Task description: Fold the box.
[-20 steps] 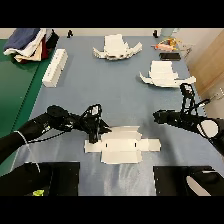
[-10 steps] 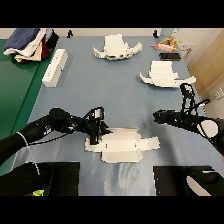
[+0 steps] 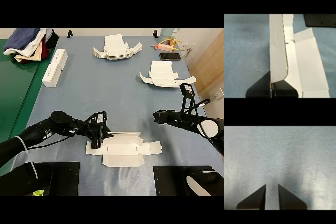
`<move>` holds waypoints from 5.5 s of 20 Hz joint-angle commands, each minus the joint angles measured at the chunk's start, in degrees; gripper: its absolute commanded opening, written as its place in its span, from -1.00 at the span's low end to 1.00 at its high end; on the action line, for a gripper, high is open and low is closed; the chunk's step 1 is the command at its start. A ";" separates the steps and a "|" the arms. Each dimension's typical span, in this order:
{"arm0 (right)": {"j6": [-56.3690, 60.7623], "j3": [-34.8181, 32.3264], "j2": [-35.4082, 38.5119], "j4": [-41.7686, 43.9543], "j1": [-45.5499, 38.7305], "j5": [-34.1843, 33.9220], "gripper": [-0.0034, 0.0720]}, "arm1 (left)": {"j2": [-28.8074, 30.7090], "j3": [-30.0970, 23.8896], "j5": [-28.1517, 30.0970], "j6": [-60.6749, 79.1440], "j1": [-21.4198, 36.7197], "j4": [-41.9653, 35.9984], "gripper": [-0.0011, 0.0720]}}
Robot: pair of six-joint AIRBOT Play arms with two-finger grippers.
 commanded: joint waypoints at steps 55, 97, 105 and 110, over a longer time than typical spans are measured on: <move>-13.66 -1.46 -11.41 -25.16 45.33 2.25 0.84 | -0.48 -2.58 6.32 8.41 -0.15 -6.71 -0.93; -79.17 0.79 -20.76 26.91 8.87 15.74 1.00 | -0.48 -2.58 6.32 8.41 -0.15 -6.71 -0.93; -77.42 0.79 -20.72 24.72 8.87 15.96 1.00 | -0.48 -2.58 6.32 8.41 -0.15 -6.71 -0.93; -76.30 0.79 -20.65 25.05 8.92 17.00 1.00 | -0.48 -2.58 6.32 8.41 -0.15 -6.71 -0.93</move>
